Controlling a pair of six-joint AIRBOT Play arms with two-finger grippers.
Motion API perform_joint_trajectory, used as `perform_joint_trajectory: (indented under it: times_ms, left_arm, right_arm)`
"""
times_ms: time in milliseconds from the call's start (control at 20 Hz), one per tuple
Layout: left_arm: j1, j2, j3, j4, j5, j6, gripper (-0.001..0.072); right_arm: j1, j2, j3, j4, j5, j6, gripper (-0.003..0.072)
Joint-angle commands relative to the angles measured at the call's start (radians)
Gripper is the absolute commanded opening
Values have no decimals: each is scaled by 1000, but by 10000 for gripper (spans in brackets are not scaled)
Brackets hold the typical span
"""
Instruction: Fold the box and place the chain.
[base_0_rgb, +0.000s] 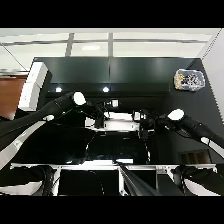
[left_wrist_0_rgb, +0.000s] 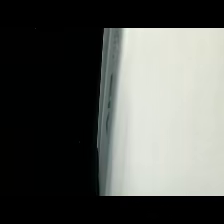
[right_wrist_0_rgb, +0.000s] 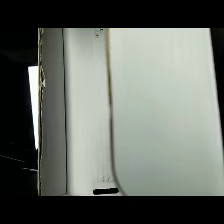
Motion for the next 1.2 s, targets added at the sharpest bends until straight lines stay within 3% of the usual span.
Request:
perform_joint_trajectory:
  times_ms: [0, 1150]
  left_arm:
    - [0, 0, 1, -3, -1, 0, 26]
    - [0, 0, 1, 0, -29, -12, 26]
  right_arm:
    - [-1, -12, 3, 6, -10, 16, 684]
    - [38, -24, 10, -97, -60, 110, 683]
